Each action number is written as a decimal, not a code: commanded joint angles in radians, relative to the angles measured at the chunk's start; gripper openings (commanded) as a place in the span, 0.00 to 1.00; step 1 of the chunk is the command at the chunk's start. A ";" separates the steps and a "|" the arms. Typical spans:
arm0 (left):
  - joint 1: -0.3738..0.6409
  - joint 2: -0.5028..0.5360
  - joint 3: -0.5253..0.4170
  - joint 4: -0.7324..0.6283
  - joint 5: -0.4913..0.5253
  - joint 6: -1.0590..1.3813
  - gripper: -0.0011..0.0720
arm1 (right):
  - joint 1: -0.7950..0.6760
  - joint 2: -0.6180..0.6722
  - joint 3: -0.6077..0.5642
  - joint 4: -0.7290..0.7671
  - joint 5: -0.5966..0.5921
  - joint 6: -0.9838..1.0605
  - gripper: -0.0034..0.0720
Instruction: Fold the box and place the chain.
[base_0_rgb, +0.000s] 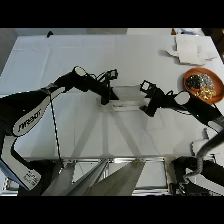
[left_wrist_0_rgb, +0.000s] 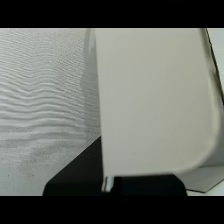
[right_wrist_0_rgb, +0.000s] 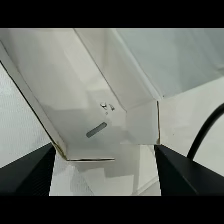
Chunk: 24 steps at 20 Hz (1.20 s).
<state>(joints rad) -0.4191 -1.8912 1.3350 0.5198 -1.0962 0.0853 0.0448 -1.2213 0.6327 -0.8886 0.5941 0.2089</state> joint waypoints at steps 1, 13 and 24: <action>0.000 0.000 0.000 0.000 0.000 0.000 0.03 | -0.018 -0.044 0.026 0.043 0.057 -0.064 0.93; 0.000 0.000 0.000 0.000 0.000 0.000 0.03 | -0.037 -0.163 0.137 0.141 0.155 -0.203 0.93; 0.000 0.000 0.000 0.000 0.000 0.000 0.03 | -0.070 -0.246 0.137 0.289 0.230 -0.389 0.93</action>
<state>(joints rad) -0.4187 -1.8908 1.3354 0.5213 -1.0969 0.0860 -0.0162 -1.4311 0.7700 -0.6262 0.7815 -0.1337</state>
